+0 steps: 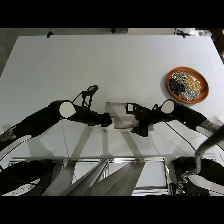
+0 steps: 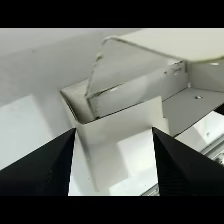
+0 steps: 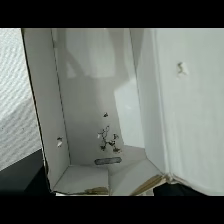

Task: Fold the box and place the chain.

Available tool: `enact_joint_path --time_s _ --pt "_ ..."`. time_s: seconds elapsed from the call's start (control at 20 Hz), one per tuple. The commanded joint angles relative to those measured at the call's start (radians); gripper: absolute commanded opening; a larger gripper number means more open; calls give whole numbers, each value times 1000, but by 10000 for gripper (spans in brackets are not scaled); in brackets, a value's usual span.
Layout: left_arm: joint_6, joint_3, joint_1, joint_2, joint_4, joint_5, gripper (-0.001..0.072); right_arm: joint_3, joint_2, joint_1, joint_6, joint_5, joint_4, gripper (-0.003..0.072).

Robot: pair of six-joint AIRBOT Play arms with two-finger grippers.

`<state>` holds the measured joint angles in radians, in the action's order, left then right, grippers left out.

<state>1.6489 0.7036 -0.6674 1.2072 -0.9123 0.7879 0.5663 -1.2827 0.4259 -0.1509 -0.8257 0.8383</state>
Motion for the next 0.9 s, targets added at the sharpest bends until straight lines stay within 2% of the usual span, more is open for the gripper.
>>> enact_joint_path --time_s 0.0,0.15,0.45,0.6,0.85 --pt "166 10 -2 -7 -170 80 504 0 1 1 -2 0 -1 514" --pt "218 61 -3 -7 -246 133 504 0 1 1 -2 0 -1 514" --pt "218 103 -20 11 -243 200 514 0 1 1 -2 0 -1 514" --pt "217 103 -33 20 -180 163 516 0 1 1 -2 0 -1 514" --pt "214 103 -39 23 -146 166 516 0 1 1 -2 0 -1 514"
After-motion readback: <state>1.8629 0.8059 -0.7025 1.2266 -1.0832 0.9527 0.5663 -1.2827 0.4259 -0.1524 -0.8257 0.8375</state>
